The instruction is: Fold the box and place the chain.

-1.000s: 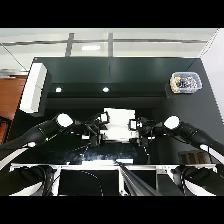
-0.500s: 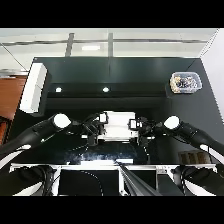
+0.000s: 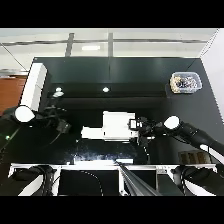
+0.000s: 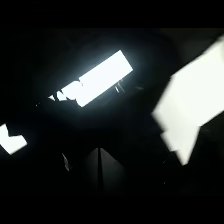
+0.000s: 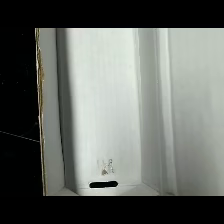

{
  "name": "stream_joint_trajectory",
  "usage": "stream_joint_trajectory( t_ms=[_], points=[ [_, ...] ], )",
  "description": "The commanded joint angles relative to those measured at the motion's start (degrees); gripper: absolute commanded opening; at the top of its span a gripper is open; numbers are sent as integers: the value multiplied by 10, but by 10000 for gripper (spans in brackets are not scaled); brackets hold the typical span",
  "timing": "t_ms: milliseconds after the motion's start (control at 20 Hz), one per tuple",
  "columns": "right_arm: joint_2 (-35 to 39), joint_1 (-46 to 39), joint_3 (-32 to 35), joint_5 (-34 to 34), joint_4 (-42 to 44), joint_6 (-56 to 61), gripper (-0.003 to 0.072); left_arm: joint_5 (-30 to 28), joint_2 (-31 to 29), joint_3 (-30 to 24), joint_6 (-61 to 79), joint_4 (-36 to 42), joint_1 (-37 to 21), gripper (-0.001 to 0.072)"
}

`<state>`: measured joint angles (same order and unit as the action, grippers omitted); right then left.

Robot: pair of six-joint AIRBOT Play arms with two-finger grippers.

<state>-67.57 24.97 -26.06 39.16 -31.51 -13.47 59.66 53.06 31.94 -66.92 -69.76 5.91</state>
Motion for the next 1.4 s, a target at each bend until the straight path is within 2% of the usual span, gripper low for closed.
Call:
stream_joint_trajectory(
  t_ms=[0, 150, 350, 700, 900, 1200, 1350],
  points=[
    [0, 0, 0, 0, 0, 0, 497, 69, -5, -24, -191, 3, -119, 27],
    [0, 0, 0, 0, 0, 0, 497, 66, 2, -73, -186, 96, -177, 27],
    [0, 0, 0, 0, 0, 0, 497, 53, 31, -122, -184, 135, -184, 26],
    [0, 0, 0, 0, 0, 0, 497, 42, 96, -130, -117, 216, -182, 26],
    [0, 0, 0, 0, 0, 0, 497, 6, 128, -130, -101, 240, -146, 26],
    [0, 0, 0, 0, 0, 0, 497, -42, 133, -129, -21, 377, -56, 26],
    [0, 0, 0, 0, 0, 0, 497, -70, 134, -126, -20, 391, -24, 26]
  ],
)
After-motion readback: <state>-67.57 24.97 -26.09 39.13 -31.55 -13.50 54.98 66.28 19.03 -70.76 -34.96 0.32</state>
